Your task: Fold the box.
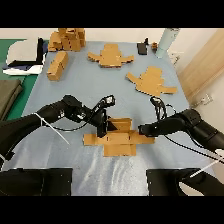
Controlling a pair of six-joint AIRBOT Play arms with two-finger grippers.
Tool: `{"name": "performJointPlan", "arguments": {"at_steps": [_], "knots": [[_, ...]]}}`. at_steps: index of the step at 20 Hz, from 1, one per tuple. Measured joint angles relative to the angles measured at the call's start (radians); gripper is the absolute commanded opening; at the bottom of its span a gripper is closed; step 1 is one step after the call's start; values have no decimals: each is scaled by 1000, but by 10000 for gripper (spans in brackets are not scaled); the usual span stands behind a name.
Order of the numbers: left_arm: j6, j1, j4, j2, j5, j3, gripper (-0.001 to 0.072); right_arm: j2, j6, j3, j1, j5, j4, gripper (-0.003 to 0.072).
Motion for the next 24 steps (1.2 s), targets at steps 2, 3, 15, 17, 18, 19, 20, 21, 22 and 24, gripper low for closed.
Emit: {"name": "performJointPlan", "arguments": {"at_steps": [2, 3, 15, 17, 18, 19, 20, 21, 22, 24], "knots": [[0, 0, -2, -9, 15, 0, 13, -11, 22, -1, 0, 2, -25, 5], [0, 0, -3, -17, 17, 0, 13, -20, 29, -2, 0, 4, -37, 5], [-26, 0, 6, -50, 29, 1, 15, -50, 49, -2, 0, 36, -69, 5], [-34, 0, 21, -50, 29, 5, 15, -50, 49, -2, 0, 37, -72, 5], [-40, 0, 31, -50, 26, 10, 15, -50, 49, -2, 0, 38, -72, 5], [-46, 0, 40, -50, 20, 17, 14, -50, 49, -2, 0, 38, -73, 5], [-53, 0, 50, -50, 8, 26, 14, -50, 49, -2, 0, 39, -74, 5], [-61, 0, 55, -50, -11, 36, 14, -50, 49, -2, 0, 39, -76, 5], [-75, 0, 54, -50, -41, 46, 14, -50, 49, -2, 0, 40, -77, 5], [-103, 0, 57, -50, -82, 58, 15, -51, 49, -2, 0, 41, -80, 5]]}}
